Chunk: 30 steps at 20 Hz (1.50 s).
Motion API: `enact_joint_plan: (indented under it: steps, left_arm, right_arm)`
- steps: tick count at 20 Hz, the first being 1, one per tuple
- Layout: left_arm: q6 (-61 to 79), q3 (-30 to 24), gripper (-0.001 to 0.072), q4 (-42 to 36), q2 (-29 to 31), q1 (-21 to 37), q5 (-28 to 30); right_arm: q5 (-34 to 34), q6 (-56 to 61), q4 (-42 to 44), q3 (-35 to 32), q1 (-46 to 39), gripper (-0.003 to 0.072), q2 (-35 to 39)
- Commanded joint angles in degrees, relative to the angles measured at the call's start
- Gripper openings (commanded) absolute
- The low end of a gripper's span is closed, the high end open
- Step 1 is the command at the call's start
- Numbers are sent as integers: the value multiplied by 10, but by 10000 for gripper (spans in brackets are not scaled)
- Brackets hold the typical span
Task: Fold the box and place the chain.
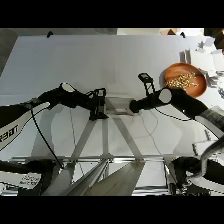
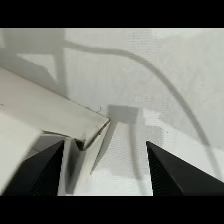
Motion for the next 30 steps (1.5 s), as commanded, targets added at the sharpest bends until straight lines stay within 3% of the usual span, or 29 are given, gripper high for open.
enact_joint_plan:
  steps: [1, 7, 12, 15, 17, 20, 21, 22, 23, 24, 25, 30]
  left_arm:
    - [-1, 0, 180, -1, 0, 0, 1]
    - [-1, 0, 180, -1, 0, 0, 1]
    - [-1, 0, 180, -1, 0, 0, 1]
    - [-1, 0, 180, -1, 0, 0, 1]
    - [-1, 0, 180, -1, 0, 0, 1]
    - [-1, 0, 180, -1, 0, 0, 1]
    - [-1, 0, 180, 0, 0, 0, 1]
    - [-1, 0, 180, -1, 0, 0, 1]
    - [-1, 0, 180, -1, 0, 0, 1]
    - [-1, 0, 180, -1, 0, 0, 1]
    - [-1, 0, 180, -1, 0, 0, 1]
    - [-1, 0, 180, -1, 0, 0, 1]
  right_arm:
    - [11, 67, -67, 17, 30, 547, -6]
    - [24, 278, -235, 49, 84, 514, -60]
    - [77, 355, -259, 92, 108, 477, -108]
    - [57, 395, -261, 95, 116, 256, -109]
    - [48, 417, -260, 100, 116, 30, -109]
    - [46, 431, -259, 100, 116, 9, -109]
    - [46, 433, -258, 100, 116, 15, -109]
    - [47, 434, -257, 100, 116, 129, -108]
    - [48, 433, -249, 100, 116, 363, -106]
    - [53, 433, -250, 100, 116, 530, -101]
    - [58, 429, -250, 100, 116, 566, -92]
    - [94, 428, -261, 99, 116, 566, 12]
